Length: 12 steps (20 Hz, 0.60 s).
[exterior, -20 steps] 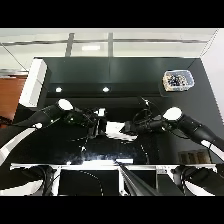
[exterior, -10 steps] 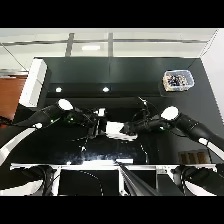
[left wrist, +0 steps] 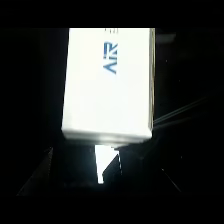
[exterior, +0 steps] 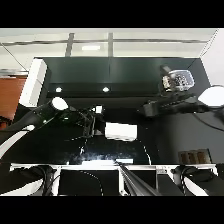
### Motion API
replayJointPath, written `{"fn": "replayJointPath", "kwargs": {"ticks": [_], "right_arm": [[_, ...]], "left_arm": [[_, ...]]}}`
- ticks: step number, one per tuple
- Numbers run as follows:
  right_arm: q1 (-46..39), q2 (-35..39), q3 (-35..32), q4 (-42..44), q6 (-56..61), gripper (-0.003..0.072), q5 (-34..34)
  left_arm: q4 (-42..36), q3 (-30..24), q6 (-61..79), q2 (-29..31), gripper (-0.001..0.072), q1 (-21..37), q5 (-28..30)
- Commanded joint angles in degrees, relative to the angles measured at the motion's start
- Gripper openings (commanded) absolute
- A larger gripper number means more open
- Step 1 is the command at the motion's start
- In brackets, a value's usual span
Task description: Fold the box and place the chain.
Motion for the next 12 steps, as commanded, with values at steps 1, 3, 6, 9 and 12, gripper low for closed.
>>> {"fn": "replayJointPath", "kwargs": {"ticks": [1, 3, 6, 9, 12], "right_arm": [[-8.37, 4.42, 1.88, -8.74, 2.64, 0.0020, 4.46], [-11.02, 4.39, 1.84, -10.88, 2.64, 0.0020, 4.81], [-11.54, 4.39, 1.84, -13.94, 2.67, 0.0020, 3.87], [-11.54, 4.39, 1.84, -14.01, 4.57, 0.0020, 3.85], [-11.52, 4.39, 1.84, -14.08, 5.14, 0.0020, 3.85]], "left_arm": [[6.45, 0.07, -8.28, 6.16, 0.0720, 0.57, -0.24], [0.55, 0.46, -8.50, 7.39, 0.0713, -1.68, 0.22], [-1.11, 2.34, -8.76, 5.46, 0.0712, -8.31, 5.11], [-2.38, 6.49, -10.60, 0.39, 0.0712, -13.97, 8.09], [-2.34, 10.08, -12.50, -4.11, 0.0713, -16.11, 8.22]]}}
